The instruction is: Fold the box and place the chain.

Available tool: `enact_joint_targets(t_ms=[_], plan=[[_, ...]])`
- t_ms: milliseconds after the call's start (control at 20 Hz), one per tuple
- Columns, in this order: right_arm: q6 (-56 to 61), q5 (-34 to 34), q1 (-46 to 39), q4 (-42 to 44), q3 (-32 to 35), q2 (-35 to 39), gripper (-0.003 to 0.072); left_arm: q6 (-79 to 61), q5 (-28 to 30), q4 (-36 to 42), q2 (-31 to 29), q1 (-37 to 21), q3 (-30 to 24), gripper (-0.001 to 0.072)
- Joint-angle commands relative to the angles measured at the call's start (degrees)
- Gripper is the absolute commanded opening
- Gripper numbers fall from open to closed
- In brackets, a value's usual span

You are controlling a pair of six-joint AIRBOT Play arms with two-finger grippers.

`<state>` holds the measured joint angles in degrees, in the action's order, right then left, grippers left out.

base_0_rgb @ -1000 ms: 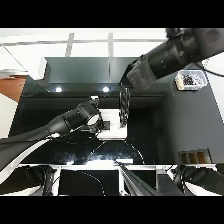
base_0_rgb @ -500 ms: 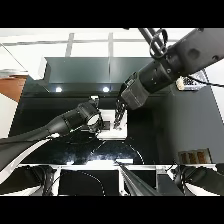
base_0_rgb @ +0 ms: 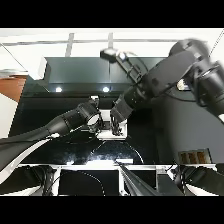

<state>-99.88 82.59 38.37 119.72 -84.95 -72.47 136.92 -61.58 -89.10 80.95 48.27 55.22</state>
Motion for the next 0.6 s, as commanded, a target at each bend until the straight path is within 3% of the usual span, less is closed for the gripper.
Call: enact_joint_targets(t_ms=[0, 200, 500, 550], plan=[[-0.02, -3.19, 0.31, -0.39, 7.13, 0.04, 0.0020, 0.00, -0.02, -0.02, 0.02, 0.02, 0.00, 0.0028], [0.02, -6.16, 0.33, -0.35, 10.80, 0.04, 0.0020, 0.00, -0.04, -0.02, 0.02, 0.02, 0.00, 0.0028], [1.62, -6.99, 0.20, -1.42, 10.95, 0.04, 0.0028, 0.00, -0.02, -0.02, 0.02, 0.02, 0.00, 0.0028], [2.38, -6.93, 0.20, -2.27, 10.93, 0.04, 0.0086, 0.00, -0.02, 0.00, 0.02, 0.02, 0.00, 0.0028]])
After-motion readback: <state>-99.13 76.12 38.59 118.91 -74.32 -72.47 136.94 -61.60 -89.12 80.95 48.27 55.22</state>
